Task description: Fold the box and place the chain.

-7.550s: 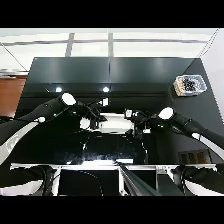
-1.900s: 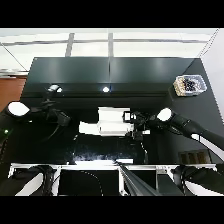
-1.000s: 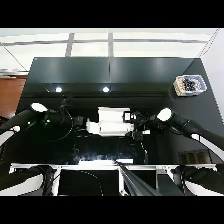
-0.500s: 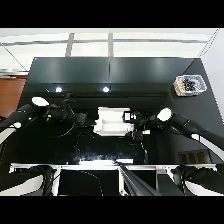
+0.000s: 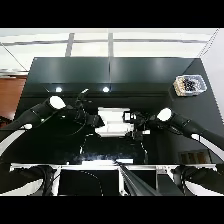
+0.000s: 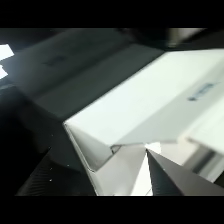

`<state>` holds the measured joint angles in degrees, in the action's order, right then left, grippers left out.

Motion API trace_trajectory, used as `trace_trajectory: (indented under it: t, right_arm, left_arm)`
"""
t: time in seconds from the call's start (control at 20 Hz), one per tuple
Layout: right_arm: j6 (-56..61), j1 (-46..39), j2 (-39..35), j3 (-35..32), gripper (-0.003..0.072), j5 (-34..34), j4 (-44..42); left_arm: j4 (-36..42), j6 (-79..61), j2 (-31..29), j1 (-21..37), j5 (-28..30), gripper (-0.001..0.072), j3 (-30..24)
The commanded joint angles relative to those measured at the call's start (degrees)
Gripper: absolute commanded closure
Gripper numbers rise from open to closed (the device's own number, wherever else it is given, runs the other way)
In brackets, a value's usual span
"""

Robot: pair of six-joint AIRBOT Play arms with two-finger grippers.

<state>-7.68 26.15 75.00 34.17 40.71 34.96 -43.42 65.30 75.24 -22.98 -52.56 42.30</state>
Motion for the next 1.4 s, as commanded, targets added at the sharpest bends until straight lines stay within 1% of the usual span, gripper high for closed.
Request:
trace_trajectory:
  t: [0.0,0.2,0.3,0.4,0.5,0.65,0.8,0.85,0.9,0.95,1.25,1.35]
  right_arm:
    - [0.0,0.1,0.0,0.0,0.0191,0.0,0.0]
    - [0.0,0.1,0.0,0.0,0.0191,0.0,0.0]
    - [0.0,0.1,0.0,0.0,0.0191,0.0,0.0]
    - [0.0,0.1,0.0,0.0,0.0191,0.0,0.0]
    - [0.0,0.1,0.0,0.0,0.0191,0.0,0.0]
    - [0.0,0.1,0.0,0.0,0.0191,0.0,0.0]
    - [0.0,0.1,0.0,0.0,0.0191,0.0,0.0]
    - [0.0,0.1,0.0,0.0,0.0191,0.0,0.0]
    - [0.0,0.1,0.0,0.0,0.0191,0.0,0.0]
    - [0.0,0.1,0.0,0.0,0.0191,0.0,0.0]
    - [0.0,0.1,0.0,0.0,0.0191,0.0,0.0]
    - [0.0,0.1,0.0,0.0,0.0191,0.0,0.0]
  left_arm:
    - [-9.2,10.3,0.1,-3.8,2.0,0.0034,2.9]
    - [-12.9,16.0,0.1,-5.2,1.3,0.0034,5.4]
    - [-18.1,21.6,0.6,-6.4,0.3,0.0034,6.7]
    - [-22.0,23.6,1.2,-8.7,-1.6,0.0035,8.2]
    - [-22.3,23.7,1.3,-10.1,-3.5,0.0035,9.5]
    - [-22.1,26.7,1.2,-10.2,-7.3,0.0035,10.9]
    - [-21.2,28.2,1.2,-10.3,-9.1,0.0036,11.0]
    - [-20.3,28.2,1.2,-10.3,-9.2,0.0078,11.0]
    - [-19.2,28.2,1.2,-10.4,-9.0,0.0220,11.0]
    - [-18.3,28.2,1.2,-10.4,-8.6,0.0254,11.0]
    - [-17.6,29.8,1.2,-13.2,-5.7,0.0256,11.1]
    - [-20.4,33.0,1.2,-14.2,-4.5,0.0310,11.1]
